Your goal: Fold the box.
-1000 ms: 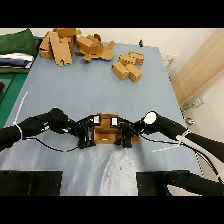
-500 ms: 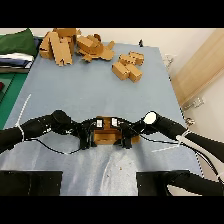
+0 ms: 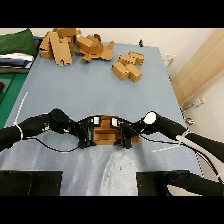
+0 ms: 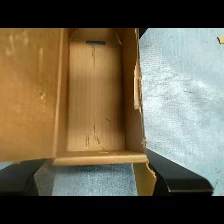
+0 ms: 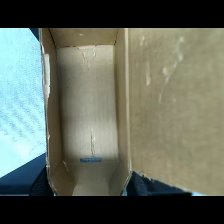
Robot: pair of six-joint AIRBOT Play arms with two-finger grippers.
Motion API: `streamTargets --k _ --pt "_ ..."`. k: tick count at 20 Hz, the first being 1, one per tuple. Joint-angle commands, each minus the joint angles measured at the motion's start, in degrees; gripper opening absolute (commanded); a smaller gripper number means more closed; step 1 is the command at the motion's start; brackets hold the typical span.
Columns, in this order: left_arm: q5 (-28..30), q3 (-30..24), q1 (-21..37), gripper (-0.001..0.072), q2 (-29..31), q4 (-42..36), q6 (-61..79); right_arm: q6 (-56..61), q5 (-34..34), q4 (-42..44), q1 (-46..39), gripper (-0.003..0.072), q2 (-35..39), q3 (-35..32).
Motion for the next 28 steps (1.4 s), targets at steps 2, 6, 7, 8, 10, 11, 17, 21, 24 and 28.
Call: streamTargets --k 2,6,7,8,10,11,17,21,24,28 --pt "-0.46 0.02 -1.38 0.0671 -0.04 0.44 0.35 -0.02 0.00 0.00 0.00 0.0410 0.00 0.02" --pt "-0.39 0.00 -2.03 0.0670 -0.04 0.59 0.48 -0.02 0.00 0.00 0.00 0.0410 0.00 0.02" --pt "-0.37 0.00 -2.03 0.0638 -0.04 1.11 0.48 -0.02 0.00 0.00 0.00 0.0410 0.00 0.02" --pt "-0.44 0.00 -2.05 0.0559 -0.04 1.33 0.48 -0.02 0.00 0.00 0.00 0.0410 0.00 0.02" --pt "-0.44 0.00 -2.12 0.0371 -0.04 1.33 0.70 -0.02 0.00 0.00 0.00 0.0410 0.00 0.02" --pt "-0.42 0.00 -2.14 0.0281 -0.04 1.33 0.70 -0.02 0.00 0.00 0.00 0.0410 0.00 0.02" --pt "-0.35 0.00 -2.12 0.0266 -0.04 1.31 0.68 -0.02 0.02 0.00 0.00 0.0410 0.00 0.02" --pt "-0.33 0.02 -2.14 0.0266 -0.04 1.27 0.68 -0.02 0.02 0.28 0.02 0.0410 0.00 0.04" --pt "0.07 0.04 -2.58 0.0266 -0.04 1.27 0.68 -0.44 -3.26 2.12 0.26 0.0410 1.29 0.09" --pt "0.17 0.04 -2.89 0.0266 -0.04 1.29 0.68 0.31 -0.81 2.03 0.07 0.0494 1.44 0.09"
